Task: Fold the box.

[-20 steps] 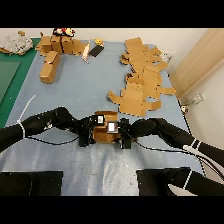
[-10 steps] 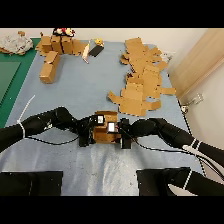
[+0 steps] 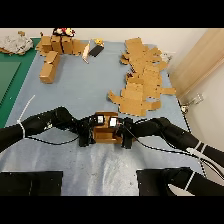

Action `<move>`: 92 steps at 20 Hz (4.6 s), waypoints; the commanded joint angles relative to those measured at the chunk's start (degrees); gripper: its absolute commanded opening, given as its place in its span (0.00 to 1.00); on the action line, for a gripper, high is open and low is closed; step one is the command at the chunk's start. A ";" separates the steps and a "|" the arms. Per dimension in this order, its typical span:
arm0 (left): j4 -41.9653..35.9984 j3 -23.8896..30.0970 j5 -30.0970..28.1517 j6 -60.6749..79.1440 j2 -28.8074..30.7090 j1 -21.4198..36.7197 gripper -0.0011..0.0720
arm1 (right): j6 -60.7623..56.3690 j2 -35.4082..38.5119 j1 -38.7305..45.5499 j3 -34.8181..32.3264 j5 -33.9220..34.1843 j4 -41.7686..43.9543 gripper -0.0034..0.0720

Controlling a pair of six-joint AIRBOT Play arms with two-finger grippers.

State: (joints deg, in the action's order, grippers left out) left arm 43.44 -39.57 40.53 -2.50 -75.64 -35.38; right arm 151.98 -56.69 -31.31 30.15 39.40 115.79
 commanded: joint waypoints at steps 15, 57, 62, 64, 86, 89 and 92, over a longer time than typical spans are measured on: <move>0.07 -0.02 0.00 0.11 0.02 0.02 0.74 | -67.34 5.70 18.16 -4.44 9.07 -1.09 0.05; 0.07 -0.02 0.02 0.11 0.02 0.02 0.74 | -94.73 -6.40 -9.31 11.58 14.32 -19.54 0.57; 0.07 -0.02 0.00 0.11 0.02 0.02 0.74 | -99.51 -14.16 -12.87 20.00 20.63 -23.50 0.57; 0.07 -0.02 0.02 0.11 0.02 0.02 0.74 | -100.41 -17.33 -13.70 22.75 22.62 -24.13 0.57; 0.07 -0.02 0.00 0.11 0.02 0.02 0.74 | -103.89 -17.88 -14.14 24.65 27.78 -24.28 0.53; 0.07 -0.02 0.00 0.11 0.02 0.02 0.74 | -105.61 -14.45 -13.97 24.65 29.86 -25.11 0.53; 0.07 -0.02 0.00 0.11 0.02 0.02 0.74 | -106.66 -10.05 -13.40 24.63 29.62 -25.40 0.52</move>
State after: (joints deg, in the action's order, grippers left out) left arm 43.48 -39.57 40.53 -2.42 -75.64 -35.38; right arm 46.74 -70.24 -45.15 54.76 68.29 90.89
